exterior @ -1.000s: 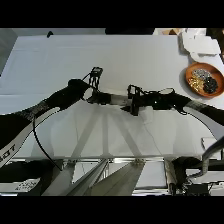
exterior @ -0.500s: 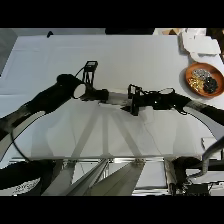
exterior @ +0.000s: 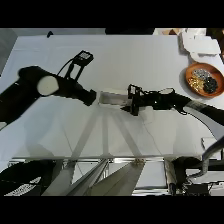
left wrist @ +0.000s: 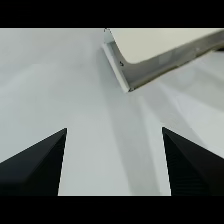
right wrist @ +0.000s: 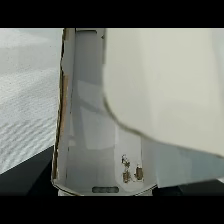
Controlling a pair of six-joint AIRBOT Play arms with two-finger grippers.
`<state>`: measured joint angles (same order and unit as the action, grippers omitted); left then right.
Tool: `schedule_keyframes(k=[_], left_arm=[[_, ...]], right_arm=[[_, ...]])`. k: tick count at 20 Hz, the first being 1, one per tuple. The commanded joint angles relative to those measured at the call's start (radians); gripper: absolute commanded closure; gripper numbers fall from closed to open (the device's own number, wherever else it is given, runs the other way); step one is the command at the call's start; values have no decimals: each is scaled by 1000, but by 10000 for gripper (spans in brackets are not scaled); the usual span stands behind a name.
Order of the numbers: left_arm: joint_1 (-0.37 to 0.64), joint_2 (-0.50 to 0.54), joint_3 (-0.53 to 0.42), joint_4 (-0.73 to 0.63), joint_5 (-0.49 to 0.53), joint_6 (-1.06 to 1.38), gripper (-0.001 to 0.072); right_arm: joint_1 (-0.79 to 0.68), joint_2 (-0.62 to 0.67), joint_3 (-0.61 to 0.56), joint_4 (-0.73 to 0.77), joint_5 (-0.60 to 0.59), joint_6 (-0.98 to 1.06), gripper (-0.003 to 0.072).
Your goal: Fold the box and place the chain.
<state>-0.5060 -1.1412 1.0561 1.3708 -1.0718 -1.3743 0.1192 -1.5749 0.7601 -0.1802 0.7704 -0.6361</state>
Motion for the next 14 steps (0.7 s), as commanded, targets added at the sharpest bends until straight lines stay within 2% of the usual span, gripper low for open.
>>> schedule_keyframes(k=[1,4,7,10,13,14], left_arm=[[185,1,-31,-332,-34,468,80],[338,-89,-34,-516,-70,791,81],[422,-253,-33,-647,-110,1146,80],[426,-390,-33,-675,-159,1475,79],[393,-452,-33,-676,-100,1718,64],[385,-462,-33,-676,-74,1781,21]], right_arm=[[0,1,0,0,0,0,189],[0,1,1,0,0,0,189],[0,1,0,0,0,0,189],[0,1,0,0,0,0,189],[0,1,0,0,0,0,189],[0,1,0,0,0,0,189]])
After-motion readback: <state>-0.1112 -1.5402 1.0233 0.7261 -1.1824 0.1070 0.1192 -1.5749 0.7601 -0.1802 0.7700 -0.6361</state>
